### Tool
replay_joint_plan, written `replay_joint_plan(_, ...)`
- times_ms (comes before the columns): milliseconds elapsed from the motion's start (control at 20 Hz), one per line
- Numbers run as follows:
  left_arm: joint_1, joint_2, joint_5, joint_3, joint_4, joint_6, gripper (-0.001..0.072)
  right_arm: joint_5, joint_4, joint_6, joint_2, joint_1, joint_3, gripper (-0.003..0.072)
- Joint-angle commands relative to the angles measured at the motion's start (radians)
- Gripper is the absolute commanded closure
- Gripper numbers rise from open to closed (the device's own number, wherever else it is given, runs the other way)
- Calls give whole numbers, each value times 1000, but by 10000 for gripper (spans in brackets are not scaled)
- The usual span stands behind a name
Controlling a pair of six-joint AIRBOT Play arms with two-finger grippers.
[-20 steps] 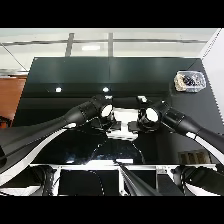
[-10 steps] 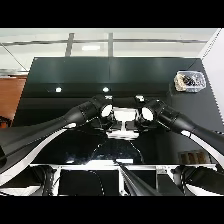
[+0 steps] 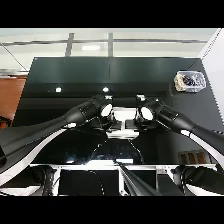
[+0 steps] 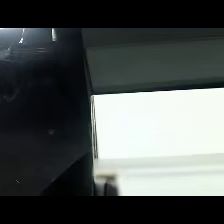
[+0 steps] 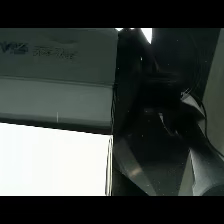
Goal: Fold the box and place the chain.
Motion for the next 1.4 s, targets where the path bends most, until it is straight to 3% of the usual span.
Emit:
replay_joint_plan(0, 0, 0, -1, 0, -6, -5, 681, -12, 9, 12, -1, 0, 0, 416)
replay_joint_plan(650, 0, 0, -2, 0, -6, -5, 681, 32, 13, 12, -23, 0, 0, 421)
replay_joint_plan(700, 0, 0, -2, 0, -6, -5, 681, 22, 13, 11, -23, 0, 0, 526)
replay_joint_plan(800, 0, 0, -2, 0, -6, -5, 681, 3, 19, 12, -23, 0, 0, 569)
replay_joint_plan(850, 0, 0, -2, 0, -6, -5, 681, 1, 20, 11, -23, 0, 0, 673)
replay_joint_plan(1150, 0, 0, -3, 0, -5, -5, 681, 0, 21, 6, -22, 0, 0, 665)
replay_joint_plan(1300, 0, 0, -5, 0, -5, -5, 681, 4, 23, -41, -21, -1, 4, 404)
replay_joint_plan(1350, 0, 0, -4, 0, -5, -5, 681, 19, 22, -60, -21, -1, 14, 403)
